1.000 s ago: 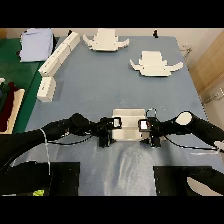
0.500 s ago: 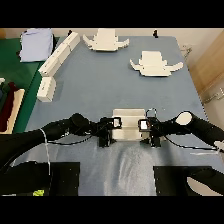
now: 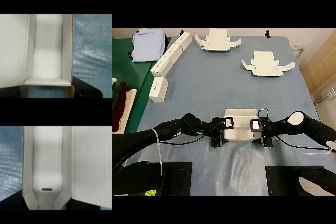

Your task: Fold the box.

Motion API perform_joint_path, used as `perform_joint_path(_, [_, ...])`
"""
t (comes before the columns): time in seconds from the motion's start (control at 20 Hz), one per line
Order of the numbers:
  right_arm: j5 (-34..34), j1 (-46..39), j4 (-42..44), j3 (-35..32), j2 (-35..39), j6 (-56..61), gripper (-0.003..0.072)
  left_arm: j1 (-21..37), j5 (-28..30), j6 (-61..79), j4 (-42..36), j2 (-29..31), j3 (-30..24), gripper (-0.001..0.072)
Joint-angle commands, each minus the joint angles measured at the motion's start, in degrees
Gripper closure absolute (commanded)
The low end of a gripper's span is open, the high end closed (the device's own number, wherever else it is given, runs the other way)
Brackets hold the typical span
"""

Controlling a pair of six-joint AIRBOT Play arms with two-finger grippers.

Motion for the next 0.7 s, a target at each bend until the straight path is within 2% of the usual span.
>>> perform_joint_path(0.0, [-0.17, 0.04, 3.72, 0.02, 0.02, 0.11, 0.0178, -0.02, -0.02, 0.07, 0.02, 0.0, 0.0, 0.0194])
perform_joint_path(0.2, [-0.15, 0.04, 4.5, 0.07, 0.04, 0.09, 0.0174, -0.02, 0.0, 0.07, 0.02, 0.0, 0.0, 0.0194])
perform_joint_path(0.25, [-0.42, 0.02, 4.44, 0.15, 0.02, 0.09, 0.0017, -0.02, 0.0, 0.07, 0.02, 0.0, 0.0, 0.0194])
perform_joint_path(0.3, [0.31, 0.02, 3.82, 0.42, 0.13, 0.33, -0.0034, -0.02, 0.0, 0.04, 0.02, 0.0, 0.0, 0.0194])
perform_joint_path(0.4, [0.87, -0.07, 3.17, 0.5, 0.46, 2.49, -0.0034, -0.02, -0.02, 0.04, 0.02, 0.0, 0.0, 0.0194])
perform_joint_path(0.65, [3.52, -0.07, -6.21, 1.6, 2.71, 16.31, -0.0034, -0.02, 0.0, 0.07, 0.02, 0.0, 0.0, 0.0194])
